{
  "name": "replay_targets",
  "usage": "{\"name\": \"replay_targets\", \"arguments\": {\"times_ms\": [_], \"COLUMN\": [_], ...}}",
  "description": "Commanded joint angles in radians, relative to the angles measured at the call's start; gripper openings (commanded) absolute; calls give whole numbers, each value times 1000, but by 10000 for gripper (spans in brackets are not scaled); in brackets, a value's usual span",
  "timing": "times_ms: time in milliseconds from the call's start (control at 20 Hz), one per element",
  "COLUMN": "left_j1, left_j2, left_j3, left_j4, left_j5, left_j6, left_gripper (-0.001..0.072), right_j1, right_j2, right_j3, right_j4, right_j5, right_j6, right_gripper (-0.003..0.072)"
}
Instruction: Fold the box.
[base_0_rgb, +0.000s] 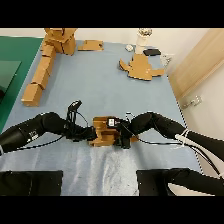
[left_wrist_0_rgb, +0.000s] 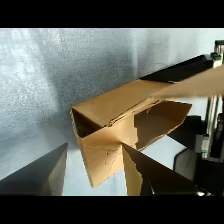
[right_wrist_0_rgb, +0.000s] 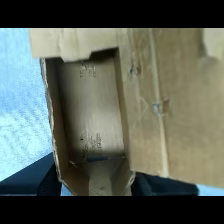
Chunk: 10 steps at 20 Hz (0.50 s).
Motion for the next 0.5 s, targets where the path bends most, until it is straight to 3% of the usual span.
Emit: {"name": "replay_targets", "arguments": {"times_ms": [0,300,450], "left_j1": [-53,-103,-151], "left_j2": [-35,-106,-136], "left_j3": [71,159,197], "left_j4": [186,231,364], "left_j5": [-3,-56,-111], "left_j6": [-189,-249,-381], "left_gripper": [526,526,525], "right_j1": [0,0,0], "right_j2": [-1,-1,-1], "right_j3": [0,0,0], "right_j4": [0,0,0], "right_j5": [0,0,0], "right_j6": [0,0,0], "right_gripper": [401,401,401]}}
